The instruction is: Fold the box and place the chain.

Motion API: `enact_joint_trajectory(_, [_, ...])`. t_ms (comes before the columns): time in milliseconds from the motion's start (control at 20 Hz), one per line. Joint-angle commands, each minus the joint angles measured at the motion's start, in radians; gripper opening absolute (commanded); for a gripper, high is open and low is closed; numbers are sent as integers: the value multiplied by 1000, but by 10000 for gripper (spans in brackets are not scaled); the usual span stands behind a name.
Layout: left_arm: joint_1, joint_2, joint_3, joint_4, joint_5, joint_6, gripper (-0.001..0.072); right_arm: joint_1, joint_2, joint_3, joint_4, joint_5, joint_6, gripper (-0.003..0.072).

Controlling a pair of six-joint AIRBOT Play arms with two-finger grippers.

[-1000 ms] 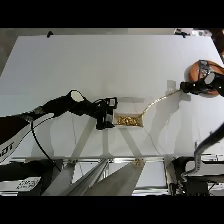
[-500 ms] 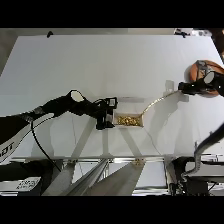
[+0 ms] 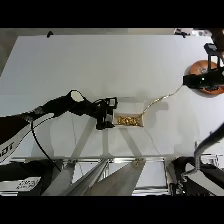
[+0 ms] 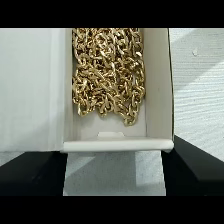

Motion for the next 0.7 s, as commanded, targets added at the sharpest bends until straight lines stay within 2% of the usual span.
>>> enact_joint_trajectory(0, [0, 1, 1, 0, 0, 0, 492, 161, 137, -40, 92, 138, -3, 10])
enact_joint_trajectory(150, [0, 1, 1, 0, 0, 0, 492, 328, 216, -97, 75, 153, 76, 10])
enact_joint_trajectory(350, [0, 1, 1, 0, 0, 0, 492, 489, 325, -110, 56, 205, 182, 10])
enact_joint_trajectory(500, [0, 1, 1, 0, 0, 0, 492, 649, 385, -110, 67, 177, 255, 10])
enact_joint_trajectory(650, [0, 1, 1, 0, 0, 0, 492, 805, 383, -111, 46, 92, 324, 10])
